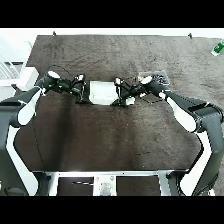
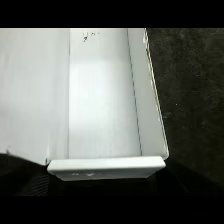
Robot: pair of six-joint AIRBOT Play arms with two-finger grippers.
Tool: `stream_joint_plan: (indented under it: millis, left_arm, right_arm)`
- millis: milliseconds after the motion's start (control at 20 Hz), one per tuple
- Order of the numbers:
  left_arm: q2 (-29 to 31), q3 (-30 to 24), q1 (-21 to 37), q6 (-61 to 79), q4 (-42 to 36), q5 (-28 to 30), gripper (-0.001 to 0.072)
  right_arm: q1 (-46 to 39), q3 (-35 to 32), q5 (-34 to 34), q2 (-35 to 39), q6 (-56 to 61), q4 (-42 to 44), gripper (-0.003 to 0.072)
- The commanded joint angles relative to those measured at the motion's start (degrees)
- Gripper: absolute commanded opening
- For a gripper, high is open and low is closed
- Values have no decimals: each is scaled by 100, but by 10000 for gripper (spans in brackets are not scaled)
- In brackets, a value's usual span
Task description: Fold the box and place the chain.
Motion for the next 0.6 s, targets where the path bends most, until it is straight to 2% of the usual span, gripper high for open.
stream_joint_plan:
  millis: [0, 250, 550]
  left_arm:
    - [-55, 83, 0, -114, -46, 57, 720]
    - [-57, 83, 0, -258, -125, 251, 713]
    - [-109, 127, -11, -472, -133, 175, 713]
  right_arm:
    - [2, 0, 4, 4, 0, 4, 589]
    - [2, 0, 4, 4, 0, 2, 589]
    - [4, 0, 4, 4, 0, 2, 589]
